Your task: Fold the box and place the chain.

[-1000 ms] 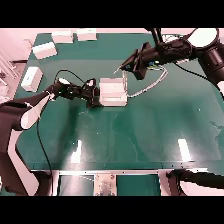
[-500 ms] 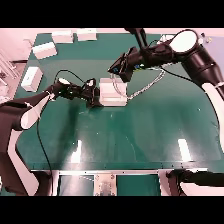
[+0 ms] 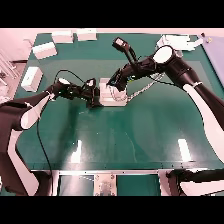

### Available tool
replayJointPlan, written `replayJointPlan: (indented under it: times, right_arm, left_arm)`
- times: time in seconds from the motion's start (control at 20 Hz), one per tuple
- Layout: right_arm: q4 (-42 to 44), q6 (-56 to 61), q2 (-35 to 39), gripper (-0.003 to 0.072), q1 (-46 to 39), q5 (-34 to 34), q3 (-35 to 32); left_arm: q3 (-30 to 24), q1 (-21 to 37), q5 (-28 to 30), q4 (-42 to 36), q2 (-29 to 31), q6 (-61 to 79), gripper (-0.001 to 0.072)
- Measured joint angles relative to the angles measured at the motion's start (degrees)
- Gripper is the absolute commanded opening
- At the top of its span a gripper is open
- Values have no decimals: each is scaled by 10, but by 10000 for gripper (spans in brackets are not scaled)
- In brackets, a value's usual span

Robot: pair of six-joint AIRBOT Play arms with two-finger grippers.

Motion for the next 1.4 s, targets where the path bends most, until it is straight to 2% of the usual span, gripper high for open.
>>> replayJointPlan:
  times: [0.05, 0.15, 0.2, 0.55, 0.85, 1.1, 1.4]
  right_arm:
    - [-3, 0, -5, 21, -1, -1, -2]
    - [-12, -1, -11, 460, -5, -4, -3]
    - [-18, -2, -13, 498, -10, -5, -3]
    - [-39, -35, -10, 499, -90, 4, -6]
    - [-46, -217, -27, 521, -168, 27, -75]
    - [-30, -356, -82, 521, -177, 29, -101]
    - [-12, -436, -127, 520, -157, 4, -106]
  left_arm:
    - [0, 0, 0, 0, 0, 0, 468]
    - [0, 0, 0, 0, 0, 0, 468]
    - [0, 0, 0, 0, 0, 0, 468]
    - [0, 0, 0, 0, 0, 0, 468]
    - [0, 0, 0, 0, 0, 0, 468]
    - [0, 0, 0, 0, 0, 0, 468]
    - [0, 0, 0, 0, 0, 0, 468]
